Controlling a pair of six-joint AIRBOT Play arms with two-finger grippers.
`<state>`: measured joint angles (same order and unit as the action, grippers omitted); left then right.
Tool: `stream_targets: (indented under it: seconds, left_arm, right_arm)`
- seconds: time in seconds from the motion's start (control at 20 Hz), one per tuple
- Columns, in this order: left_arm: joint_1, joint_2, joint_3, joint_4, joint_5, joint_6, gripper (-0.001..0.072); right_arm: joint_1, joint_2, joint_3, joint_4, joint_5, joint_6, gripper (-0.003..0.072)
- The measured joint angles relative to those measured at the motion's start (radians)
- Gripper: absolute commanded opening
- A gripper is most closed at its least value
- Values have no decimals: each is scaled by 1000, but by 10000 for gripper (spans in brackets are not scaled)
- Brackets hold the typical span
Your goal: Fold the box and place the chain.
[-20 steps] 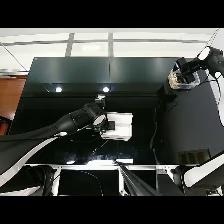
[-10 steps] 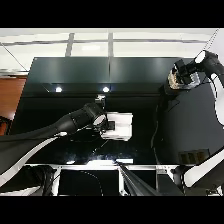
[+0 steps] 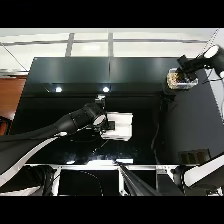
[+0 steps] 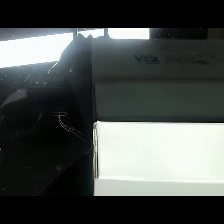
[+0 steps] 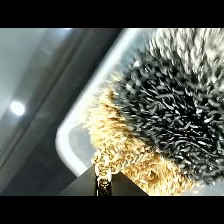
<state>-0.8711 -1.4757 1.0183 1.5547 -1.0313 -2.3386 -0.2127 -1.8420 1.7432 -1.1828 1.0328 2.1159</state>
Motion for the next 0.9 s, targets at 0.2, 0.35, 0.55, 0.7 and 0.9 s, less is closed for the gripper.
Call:
stream_targets:
  seconds: [0.2,0.35,0.55,0.7,0.9]
  left_arm:
    - [0,0,0,0,0,0,31]
    - [0,0,0,0,0,0,31]
    - [0,0,0,0,0,0,31]
    - [0,0,0,0,0,0,31]
    - [0,0,0,0,0,0,31]
  right_arm:
    - [-38,106,2,109,28,-164,14]
    - [-66,194,2,180,38,-263,13]
    - [-88,327,4,273,50,-447,13]
    - [-94,433,24,328,58,-572,13]
    - [-96,545,77,357,87,-669,13]
